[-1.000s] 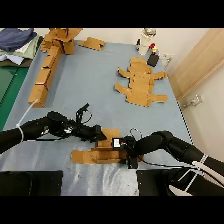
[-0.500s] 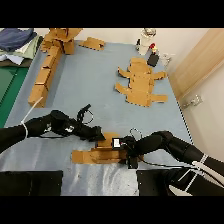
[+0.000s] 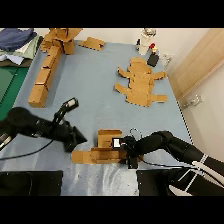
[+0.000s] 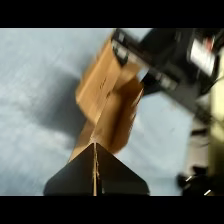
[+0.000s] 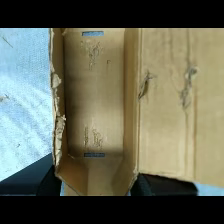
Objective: Fold the box.
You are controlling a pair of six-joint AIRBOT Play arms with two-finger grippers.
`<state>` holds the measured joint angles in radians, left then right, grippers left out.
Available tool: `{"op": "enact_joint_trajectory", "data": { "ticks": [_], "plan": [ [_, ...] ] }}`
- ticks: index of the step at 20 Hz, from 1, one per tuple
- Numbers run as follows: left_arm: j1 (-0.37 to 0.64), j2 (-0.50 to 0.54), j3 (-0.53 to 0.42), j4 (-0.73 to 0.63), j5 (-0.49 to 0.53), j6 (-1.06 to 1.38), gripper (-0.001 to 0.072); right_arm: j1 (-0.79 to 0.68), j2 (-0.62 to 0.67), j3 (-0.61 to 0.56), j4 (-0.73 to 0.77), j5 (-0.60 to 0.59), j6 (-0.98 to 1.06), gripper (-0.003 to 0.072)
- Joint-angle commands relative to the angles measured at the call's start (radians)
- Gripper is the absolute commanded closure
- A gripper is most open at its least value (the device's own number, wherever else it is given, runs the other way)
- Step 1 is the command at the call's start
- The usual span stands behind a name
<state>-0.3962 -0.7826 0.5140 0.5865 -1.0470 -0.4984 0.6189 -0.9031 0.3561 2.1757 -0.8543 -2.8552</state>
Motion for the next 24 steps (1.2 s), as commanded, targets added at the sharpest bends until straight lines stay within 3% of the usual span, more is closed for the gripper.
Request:
{"op": "enact_joint_trajectory", "data": {
  "ticks": [1,2,7,9,11,16,23,24],
  "plan": [
    [-0.041,0.198,-0.085,0.218,0.046,0.109,0.0033,0.0,0.0,0.001,0.0,0.0,0.0,0.0166],
    [-0.08,0.203,-0.109,0.206,0.094,0.115,-0.001,0.0,0.0,0.001,-0.004,0.0,0.0,0.0166],
    [-0.272,0.114,-0.162,0.198,0.203,0.241,-0.0011,0.0,0.0,0.001,-0.006,0.0,0.0,0.0166],
    [-0.31,0.051,-0.162,0.187,0.335,0.248,-0.0011,0.0,0.0,0.001,-0.006,0.0,0.0,0.0166],
    [-0.315,-0.025,-0.16,0.141,0.401,0.284,-0.0011,0.0,0.0,0.001,-0.007,0.0,0.0,0.0166],
    [-0.315,-0.127,-0.156,-0.07,0.356,0.562,-0.0011,0.0,0.0,0.001,-0.007,0.0,0.0,0.0166],
    [-0.369,-0.167,-0.153,-0.067,0.4,0.562,-0.0009,0.0,0.0,0.001,-0.007,0.0,0.0,0.0166],
    [-0.372,-0.173,-0.154,-0.067,0.42,0.562,0.0034,0.0,0.0,0.001,-0.007,0.0,0.0,0.0167]
  ]
}}
